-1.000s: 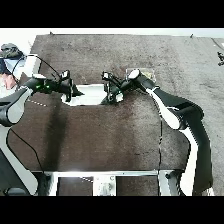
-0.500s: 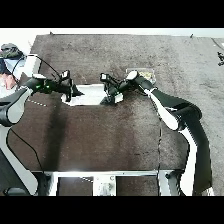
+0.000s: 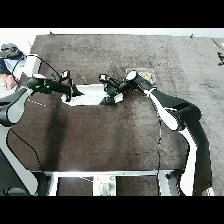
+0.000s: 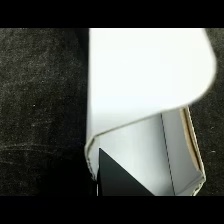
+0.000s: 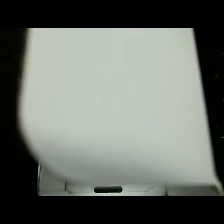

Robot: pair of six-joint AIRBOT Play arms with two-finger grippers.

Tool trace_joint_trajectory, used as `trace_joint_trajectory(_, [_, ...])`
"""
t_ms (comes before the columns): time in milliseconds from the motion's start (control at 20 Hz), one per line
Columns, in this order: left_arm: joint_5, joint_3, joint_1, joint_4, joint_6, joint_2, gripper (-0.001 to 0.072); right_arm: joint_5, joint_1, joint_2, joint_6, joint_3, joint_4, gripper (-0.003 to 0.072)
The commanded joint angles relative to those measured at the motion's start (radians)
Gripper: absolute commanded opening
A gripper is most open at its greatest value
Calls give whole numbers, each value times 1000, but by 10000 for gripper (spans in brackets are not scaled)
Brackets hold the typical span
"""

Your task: Fold the box and place the chain.

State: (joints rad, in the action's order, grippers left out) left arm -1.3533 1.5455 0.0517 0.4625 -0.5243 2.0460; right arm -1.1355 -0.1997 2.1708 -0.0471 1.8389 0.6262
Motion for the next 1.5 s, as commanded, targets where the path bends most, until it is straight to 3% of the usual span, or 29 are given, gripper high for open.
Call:
trace_joint_trajectory(0, [0,0,0,0,0,0,10,2,-1,1,18,1,10,592])
trace_joint_trajectory(350, [0,0,0,0,0,0,10,-2,-2,13,24,1,17,591])
trace_joint_trajectory(600, [0,0,0,0,0,0,10,11,-2,13,24,1,33,526])
trace_joint_trajectory(650, [0,0,0,0,0,0,10,11,-2,13,24,1,41,485])
trace_joint_trajectory(950, [0,0,0,0,0,0,10,18,-2,13,20,1,51,504])
trace_joint_trajectory(1050, [0,0,0,0,0,0,10,18,-2,13,17,1,51,486])
trace_joint_trajectory(1100, [0,0,0,0,0,0,10,18,-2,13,17,1,51,427])
trace_joint_trajectory(1450, [0,0,0,0,0,0,10,25,-2,13,17,1,50,426])
